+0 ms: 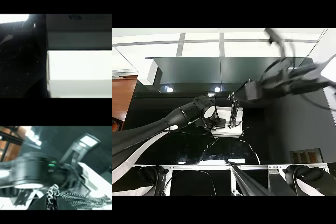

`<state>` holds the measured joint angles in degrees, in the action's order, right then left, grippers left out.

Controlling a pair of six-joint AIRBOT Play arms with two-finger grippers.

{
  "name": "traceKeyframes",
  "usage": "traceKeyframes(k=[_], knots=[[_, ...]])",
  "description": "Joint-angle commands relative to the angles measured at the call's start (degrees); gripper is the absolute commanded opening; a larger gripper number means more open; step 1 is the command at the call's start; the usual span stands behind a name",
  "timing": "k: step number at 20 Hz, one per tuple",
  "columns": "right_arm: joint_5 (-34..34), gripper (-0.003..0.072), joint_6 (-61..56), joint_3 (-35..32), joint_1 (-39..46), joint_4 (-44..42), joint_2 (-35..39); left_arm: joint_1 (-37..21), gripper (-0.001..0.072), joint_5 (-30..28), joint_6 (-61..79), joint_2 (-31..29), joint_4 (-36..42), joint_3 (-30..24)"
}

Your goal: Fold the box and place the chain.

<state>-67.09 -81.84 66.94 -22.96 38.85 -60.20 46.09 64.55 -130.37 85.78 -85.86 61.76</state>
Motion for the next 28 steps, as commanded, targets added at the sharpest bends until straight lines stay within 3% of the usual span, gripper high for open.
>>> traceKeyframes(k=[1, 4, 5, 6, 7, 11, 14, 15, 16, 19, 21, 22, 24, 26, 28], knots=[[9.4, 0.0017, 0.0, -11.2, -1.4, 0.8, -0.4, 0.0, 0.0027, 0.0, 0.0, 0.0, 0.0, 0.0], [10.6, 0.0019, 0.0, -15.0, -1.4, 0.8, -0.7, 0.0, 0.0027, 0.0, 0.0, 0.0, 0.0, 0.0], [10.6, 0.0105, 0.0, -15.1, -1.4, 0.9, -0.7, 0.0, 0.0027, 0.0, 0.0, 0.0, 0.0, 0.0], [10.4, 0.0319, 0.0, -15.1, -1.3, 0.4, -0.7, 0.0, 0.0027, 0.0, 0.0, 0.0, 0.0, 0.0], [9.1, 0.0385, 0.1, -14.7, -1.0, 0.6, -0.7, 0.0, 0.0027, 0.0, 0.0, 0.0, 0.0, 0.0], [-5.0, 0.0366, 5.5, -12.4, 10.4, 7.8, 1.5, 0.0, 0.0027, -0.3, 0.0, 0.0, 0.0, 0.0], [-3.8, 0.0370, 14.6, -19.8, 16.6, 16.6, 5.3, 0.0, 0.0027, -0.2, 0.0, 0.0, 0.0, 0.0], [-0.9, 0.0490, 18.6, -24.2, 16.7, 15.7, 5.9, 0.0, 0.0027, -0.2, 0.0, 0.0, 0.0, 0.0], [3.6, 0.0715, 22.8, -28.9, 15.8, 13.9, 5.9, 0.0, 0.0027, -0.2, 0.0, 0.0, 0.0, 0.0], [20.1, 0.0715, 41.9, -38.7, 9.8, 12.5, 5.6, 0.0, 0.0027, 0.1, 0.0, 0.0, 0.0, 0.0], [25.8, 0.0714, 61.1, -42.3, 5.2, 12.6, 5.6, 0.0, 0.0027, 0.5, 0.0, 0.0, 0.0, 0.0], [24.3, 0.0706, 69.8, -42.6, 3.8, 11.7, 5.0, 0.0, 0.0027, 0.5, 0.0, 0.0, 0.0, 0.0], [24.8, 0.0706, 76.8, -42.6, 3.8, 2.9, 2.3, 0.0, 0.0027, 0.4, 0.0, 0.0, -0.1, 0.0], [24.6, 0.0706, 91.7, -42.6, 3.8, -6.1, 0.0, 0.0, 0.0027, 0.4, 0.0, 0.0, 0.0, 0.0], [22.9, 0.0706, 95.9, -42.6, 3.7, -9.7, -2.1, 0.0, 0.0027, 0.4, 0.0, 0.0, 0.0, 0.0]])
